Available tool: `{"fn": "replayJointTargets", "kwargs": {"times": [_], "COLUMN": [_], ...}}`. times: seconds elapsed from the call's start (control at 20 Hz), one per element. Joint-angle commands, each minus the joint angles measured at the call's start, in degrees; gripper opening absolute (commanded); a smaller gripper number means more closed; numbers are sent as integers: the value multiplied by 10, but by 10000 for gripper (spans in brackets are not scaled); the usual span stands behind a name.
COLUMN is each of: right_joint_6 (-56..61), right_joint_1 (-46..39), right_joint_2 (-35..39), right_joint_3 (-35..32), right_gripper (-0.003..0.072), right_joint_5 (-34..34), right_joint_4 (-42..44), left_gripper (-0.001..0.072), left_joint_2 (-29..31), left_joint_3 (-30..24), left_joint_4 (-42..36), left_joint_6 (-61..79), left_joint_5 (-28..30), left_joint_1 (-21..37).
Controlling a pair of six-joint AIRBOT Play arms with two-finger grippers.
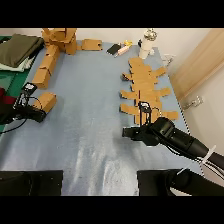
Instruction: Fold the box.
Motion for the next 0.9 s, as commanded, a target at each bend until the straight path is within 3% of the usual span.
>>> {"fn": "replayJointTargets", "kwargs": {"times": [0.0, 0.25, 0.65, 0.85], "right_joint_6": [0, 0, 0, 0], "right_joint_1": [0, 0, 0, 0], "right_joint_2": [0, 0, 0, 0], "right_joint_3": [0, 0, 0, 0], "right_gripper": [5, 5, 5, 5], "right_joint_5": [0, 0, 1, 1], "right_joint_4": [5, 11, 15, 16], "left_gripper": [560, 560, 560, 560], "left_joint_2": [-24, -82, -184, -196], "left_joint_3": [7, 51, 165, 176], "left_joint_4": [10, 11, 11, 12], "left_joint_6": [-66, -94, -142, -141], "left_joint_5": [20, 19, 5, 12], "left_joint_1": [28, 43, 42, 42]}}
